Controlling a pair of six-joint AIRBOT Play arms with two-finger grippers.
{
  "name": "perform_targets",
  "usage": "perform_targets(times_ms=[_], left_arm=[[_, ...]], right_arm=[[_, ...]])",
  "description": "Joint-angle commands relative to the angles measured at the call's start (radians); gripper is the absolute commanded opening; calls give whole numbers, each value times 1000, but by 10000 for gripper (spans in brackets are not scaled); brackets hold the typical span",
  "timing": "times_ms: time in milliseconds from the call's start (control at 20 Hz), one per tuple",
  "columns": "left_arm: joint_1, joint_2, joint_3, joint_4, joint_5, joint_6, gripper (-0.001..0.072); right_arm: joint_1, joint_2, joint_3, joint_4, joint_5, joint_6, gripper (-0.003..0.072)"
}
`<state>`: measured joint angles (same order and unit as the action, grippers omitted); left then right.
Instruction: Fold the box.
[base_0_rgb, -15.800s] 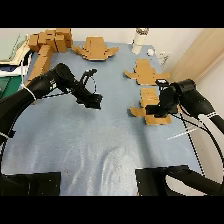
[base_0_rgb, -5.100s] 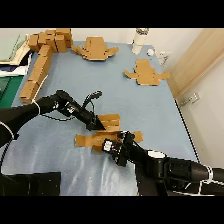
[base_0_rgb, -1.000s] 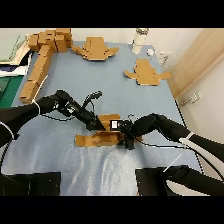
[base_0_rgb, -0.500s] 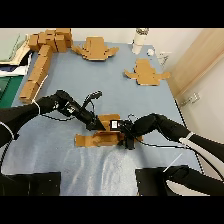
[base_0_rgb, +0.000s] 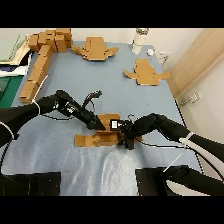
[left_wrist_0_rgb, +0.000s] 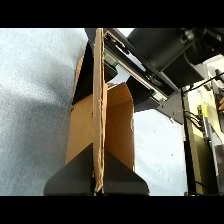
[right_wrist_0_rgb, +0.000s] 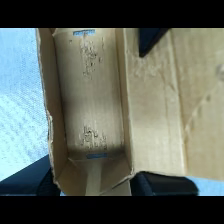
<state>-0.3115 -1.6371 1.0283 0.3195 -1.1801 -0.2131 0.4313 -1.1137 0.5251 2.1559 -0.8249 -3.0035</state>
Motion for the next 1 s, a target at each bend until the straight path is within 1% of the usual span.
perform_targets(times_ms=[0, 100, 150, 200, 250, 300, 450, 500, 550, 650, 700, 750, 800, 850, 950], left_arm=[[1, 0, 1, -7, -2, -16, 15], [6, 0, 1, -6, 0, -17, 16], [15, 0, 1, -3, -1, -29, 53], [31, 3, 2, -5, 0, -45, 313], [53, 11, 2, -5, 0, -82, 533], [77, 19, 1, -3, -13, -120, 566], [142, 50, 1, -3, -74, -161, 568], [161, 64, 1, 2, -97, -191, 662], [178, 77, 1, 22, -118, -235, 684], [200, 103, 1, 88, -193, -332, 682], [200, 109, 1, 115, -246, -386, 557], [193, 110, 1, 139, -315, -435, 215], [180, 109, -1, 149, -365, -469, 11], [153, 110, -4, 141, -381, -551, 13], [76, 110, -3, 83, -354, -600, 13]], right_arm=[[1, -1, -1, 2, -4, 0, 507], [1, -1, -1, 2, -4, 0, 507], [1, -1, -1, 2, -4, 0, 507], [1, -1, -1, 2, -4, 0, 507], [1, -1, -1, 2, -4, 0, 507], [1, -1, -1, 2, -5, 0, 507], [1, -1, -1, 2, -4, 0, 507], [1, -1, -1, 2, -4, 0, 507], [1, -1, -1, 2, -4, 0, 507], [1, -1, -1, 2, -4, 0, 508], [1, -1, -1, 2, -4, 0, 508], [1, -1, -1, 2, -4, 0, 507], [1, -1, -1, 2, -4, 0, 507], [1, -1, -1, 2, -4, 0, 507], [1, -1, -1, 2, -3, 0, 508]])
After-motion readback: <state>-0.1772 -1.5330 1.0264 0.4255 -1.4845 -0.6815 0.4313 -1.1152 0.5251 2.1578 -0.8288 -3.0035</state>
